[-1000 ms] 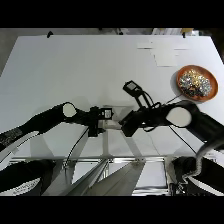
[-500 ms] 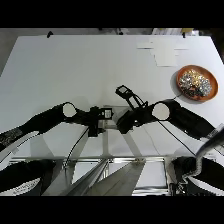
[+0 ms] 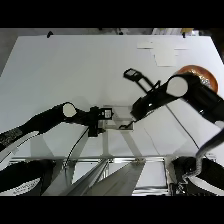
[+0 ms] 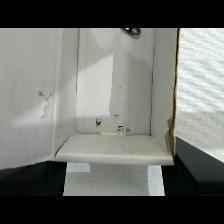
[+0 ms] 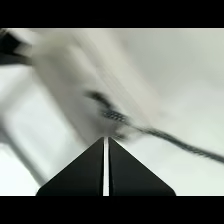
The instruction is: Fold the box and place the chain.
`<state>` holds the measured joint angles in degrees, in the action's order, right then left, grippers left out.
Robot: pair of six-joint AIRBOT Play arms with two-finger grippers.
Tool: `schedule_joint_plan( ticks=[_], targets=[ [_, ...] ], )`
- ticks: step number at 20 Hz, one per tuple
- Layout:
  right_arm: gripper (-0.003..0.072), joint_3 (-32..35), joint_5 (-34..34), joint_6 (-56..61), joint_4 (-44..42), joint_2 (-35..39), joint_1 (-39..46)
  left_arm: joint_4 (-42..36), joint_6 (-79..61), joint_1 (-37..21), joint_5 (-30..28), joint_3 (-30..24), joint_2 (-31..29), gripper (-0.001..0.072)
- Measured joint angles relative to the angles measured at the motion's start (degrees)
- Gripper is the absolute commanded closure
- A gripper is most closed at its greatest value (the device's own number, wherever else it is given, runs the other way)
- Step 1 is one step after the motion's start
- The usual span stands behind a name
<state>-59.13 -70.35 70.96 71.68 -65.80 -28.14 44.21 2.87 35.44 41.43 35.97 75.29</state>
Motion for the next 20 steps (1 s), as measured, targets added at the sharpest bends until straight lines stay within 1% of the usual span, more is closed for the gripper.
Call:
schedule_joint_plan(
  ticks=[2,4,5,7,8,11,13,20],
  targets=[
    [0.0672,-0.8,-1.0,1.2,4.5,0.0,3.7,0.0,0.0,0.0,0.0,0.0,0.0,0.0397],
    [0.0671,-1.1,-1.2,2.5,7.3,-0.3,7.2,0.0,0.0,0.0,0.0,0.0,0.0,0.0397],
    [0.0637,-1.1,-1.2,3.2,8.2,-0.6,8.7,0.0,0.0,0.0,0.0,0.0,0.0,0.0397],
    [0.0453,-0.3,-0.8,5.8,9.9,-1.6,11.0,0.0,0.0,0.0,0.0,0.0,0.0,0.0397],
    [0.0418,0.5,0.0,7.7,10.9,-2.3,11.8,0.0,0.0,0.0,0.0,0.0,0.0,0.0397],
    [0.0402,3.4,3.0,13.8,14.4,-5.1,13.0,0.0,0.0,0.0,0.0,0.0,0.0,0.0397],
    [0.0322,4.6,4.5,16.9,15.3,-7.2,13.3,0.0,0.0,0.0,0.0,0.0,0.0,0.0397],
    [0.0318,5.9,7.8,21.5,16.4,-12.7,13.6,0.0,0.0,0.0,0.0,0.0,0.0,0.0397]
  ],
)
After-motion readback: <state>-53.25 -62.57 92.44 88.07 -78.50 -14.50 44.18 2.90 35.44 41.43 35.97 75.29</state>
